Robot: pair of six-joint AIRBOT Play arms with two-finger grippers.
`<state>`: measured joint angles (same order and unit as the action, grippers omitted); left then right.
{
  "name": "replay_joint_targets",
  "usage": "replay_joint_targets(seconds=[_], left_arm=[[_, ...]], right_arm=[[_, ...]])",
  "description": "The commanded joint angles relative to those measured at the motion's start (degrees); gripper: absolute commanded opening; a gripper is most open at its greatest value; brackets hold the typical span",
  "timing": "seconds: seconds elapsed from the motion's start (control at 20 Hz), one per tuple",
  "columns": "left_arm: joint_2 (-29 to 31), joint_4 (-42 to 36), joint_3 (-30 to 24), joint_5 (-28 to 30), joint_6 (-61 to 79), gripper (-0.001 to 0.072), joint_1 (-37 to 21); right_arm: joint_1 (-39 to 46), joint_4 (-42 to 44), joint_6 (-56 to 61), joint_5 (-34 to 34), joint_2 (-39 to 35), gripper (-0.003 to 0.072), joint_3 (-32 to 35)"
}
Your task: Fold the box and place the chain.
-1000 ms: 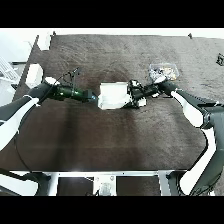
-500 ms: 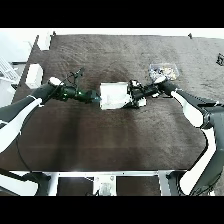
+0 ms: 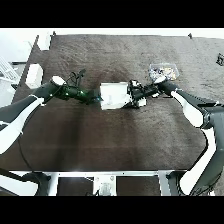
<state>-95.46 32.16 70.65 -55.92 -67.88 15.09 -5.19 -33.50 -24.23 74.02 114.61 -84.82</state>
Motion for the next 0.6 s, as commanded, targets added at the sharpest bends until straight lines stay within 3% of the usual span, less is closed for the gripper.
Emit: replay_joint_targets(seconds=[0.0,0.55], left_arm=[[0.0,6.54,2.21,-2.71,-9.25,0.0279,1.01],[-0.07,9.33,4.46,-2.01,-17.27,0.028,1.68]], right_arm=[[0.02,0.02,0.04,0.0,0.02,0.0592,0.0],[0.02,0.02,0.02,0.0,0.02,0.0592,0.0]])
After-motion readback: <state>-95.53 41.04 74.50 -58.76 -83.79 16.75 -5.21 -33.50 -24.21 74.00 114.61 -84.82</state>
